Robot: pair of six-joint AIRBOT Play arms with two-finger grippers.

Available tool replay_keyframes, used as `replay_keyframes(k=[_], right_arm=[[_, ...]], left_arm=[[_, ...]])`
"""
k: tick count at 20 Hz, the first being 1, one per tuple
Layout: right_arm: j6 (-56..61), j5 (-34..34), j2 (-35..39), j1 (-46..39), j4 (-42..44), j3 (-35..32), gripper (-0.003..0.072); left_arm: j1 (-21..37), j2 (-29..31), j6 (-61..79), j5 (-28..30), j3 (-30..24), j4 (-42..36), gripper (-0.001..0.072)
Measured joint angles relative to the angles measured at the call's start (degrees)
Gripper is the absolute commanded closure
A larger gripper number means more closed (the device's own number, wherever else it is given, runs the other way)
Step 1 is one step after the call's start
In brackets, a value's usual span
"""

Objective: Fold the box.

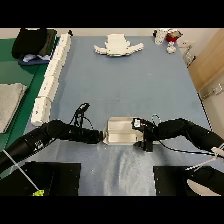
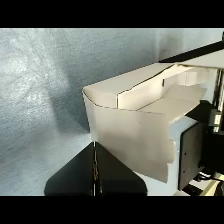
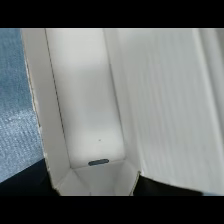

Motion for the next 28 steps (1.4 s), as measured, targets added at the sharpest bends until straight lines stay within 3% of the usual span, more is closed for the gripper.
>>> replay_keyframes(k=[2, 3, 20, 23, 28], right_arm=[[0.02, 0.0, -0.02, 0.0, 0.0, 0.0, 0.0187], [0.02, 0.0, 0.0, 0.0, 0.0, 0.0, 0.0187], [0.02, 0.0, -0.02, 0.0, 0.0, 0.0, 0.0187], [0.02, 0.0, 0.0, 0.0, 0.0, 0.0, 0.0187], [0.02, 0.0, 0.0, 0.0, 0.0, 0.0, 0.0187]], left_arm=[[0.0, 0.15, 0.02, 0.02, 0.04, -0.07, 0.0305], [0.0, 0.17, 0.0, 0.02, 0.04, -0.07, 0.029], [-0.66, 0.09, -0.39, 1.77, 1.9, -2.73, 0.0291], [-3.19, -2.23, -3.89, 1.49, 4.55, 0.24, 0.0291], [-9.86, -10.97, -17.18, -0.87, 12.26, 12.41, 0.0291]])
